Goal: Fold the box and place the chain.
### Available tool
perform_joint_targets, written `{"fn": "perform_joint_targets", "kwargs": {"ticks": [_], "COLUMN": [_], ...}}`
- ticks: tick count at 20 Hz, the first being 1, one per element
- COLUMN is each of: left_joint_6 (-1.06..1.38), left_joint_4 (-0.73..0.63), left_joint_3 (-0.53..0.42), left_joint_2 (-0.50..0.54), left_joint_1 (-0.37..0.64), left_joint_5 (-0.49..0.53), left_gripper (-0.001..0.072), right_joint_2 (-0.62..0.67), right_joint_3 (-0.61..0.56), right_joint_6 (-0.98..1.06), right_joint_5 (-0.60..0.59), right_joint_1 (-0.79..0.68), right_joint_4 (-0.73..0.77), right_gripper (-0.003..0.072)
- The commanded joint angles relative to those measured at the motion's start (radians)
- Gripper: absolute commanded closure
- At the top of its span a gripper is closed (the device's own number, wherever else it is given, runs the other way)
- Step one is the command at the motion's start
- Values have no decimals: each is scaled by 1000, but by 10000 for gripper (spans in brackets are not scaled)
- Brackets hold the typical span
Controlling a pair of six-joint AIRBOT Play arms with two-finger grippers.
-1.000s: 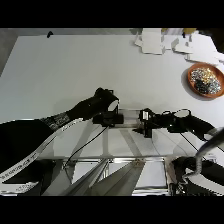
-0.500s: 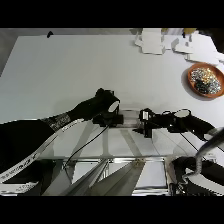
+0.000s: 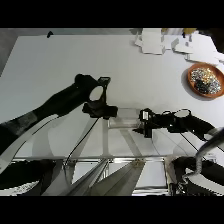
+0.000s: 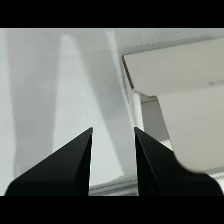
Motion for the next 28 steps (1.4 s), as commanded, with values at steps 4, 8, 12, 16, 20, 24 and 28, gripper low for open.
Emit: {"fn": "perform_joint_targets", "kwargs": {"ticks": [4, 8, 12, 16, 20, 24, 28], "left_joint_6": [532, 1143, 1816, 2284, 2411, 2446, 2538], "left_joint_4": [-35, -199, -407, -641, -822, -866, -928], "left_joint_3": [-66, -310, -548, -641, -642, -642, -642], "left_joint_2": [195, 334, 333, 283, 184, 109, 78], "left_joint_1": [75, 146, 211, 213, 231, 232, 231], "left_joint_5": [-146, 120, 430, 513, 578, 610, 610], "left_gripper": [318, 215, 217, 227, 193, 120, 16], "right_joint_2": [0, 0, 0, 0, 0, 0, 0], "right_joint_3": [0, 0, 0, 0, 0, 0, 0], "right_joint_6": [0, 0, 0, 0, 0, 0, 0], "right_joint_5": [1, 1, 1, 1, 1, 1, 1], "right_joint_1": [0, 0, 0, 0, 0, 0, 0], "right_joint_4": [0, 0, 0, 0, 0, 0, 0], "right_gripper": [247, 247, 247, 247, 247, 247, 247]}}
